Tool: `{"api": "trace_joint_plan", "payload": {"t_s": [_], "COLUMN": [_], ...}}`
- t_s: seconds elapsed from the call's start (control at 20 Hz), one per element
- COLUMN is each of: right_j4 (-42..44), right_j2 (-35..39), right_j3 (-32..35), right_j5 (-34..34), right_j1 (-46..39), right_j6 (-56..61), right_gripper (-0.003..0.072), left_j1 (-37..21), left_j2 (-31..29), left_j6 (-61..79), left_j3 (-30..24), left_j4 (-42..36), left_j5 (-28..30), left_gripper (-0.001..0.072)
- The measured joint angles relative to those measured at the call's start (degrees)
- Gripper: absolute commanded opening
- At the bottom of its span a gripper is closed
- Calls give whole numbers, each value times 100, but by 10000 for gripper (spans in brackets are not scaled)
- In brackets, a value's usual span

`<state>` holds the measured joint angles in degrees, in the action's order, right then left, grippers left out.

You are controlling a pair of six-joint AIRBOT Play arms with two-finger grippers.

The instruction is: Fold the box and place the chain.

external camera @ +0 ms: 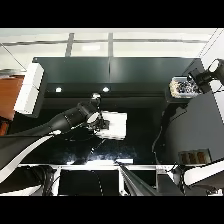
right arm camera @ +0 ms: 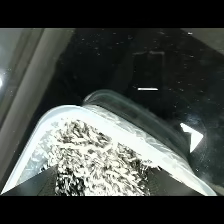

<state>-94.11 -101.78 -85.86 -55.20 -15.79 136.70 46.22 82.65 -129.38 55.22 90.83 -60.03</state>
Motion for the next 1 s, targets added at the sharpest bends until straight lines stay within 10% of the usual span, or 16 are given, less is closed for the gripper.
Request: {"api": "trace_joint_plan", "payload": {"t_s": [0.2, 1.0], "right_j4": [76, 459], "right_j2": [-70, 1314], "right_j3": [-7, -920], "right_j5": [107, -1191], "right_j1": [0, -7], "right_j6": [0, -3077], "right_gripper": [47, 20], "left_j1": [0, 0], "left_j2": [0, 0], "left_j6": [0, 0], "left_j3": [0, 0], "left_j4": [2, 0], "left_j5": [-4, 37], "left_gripper": [28, 28]}}
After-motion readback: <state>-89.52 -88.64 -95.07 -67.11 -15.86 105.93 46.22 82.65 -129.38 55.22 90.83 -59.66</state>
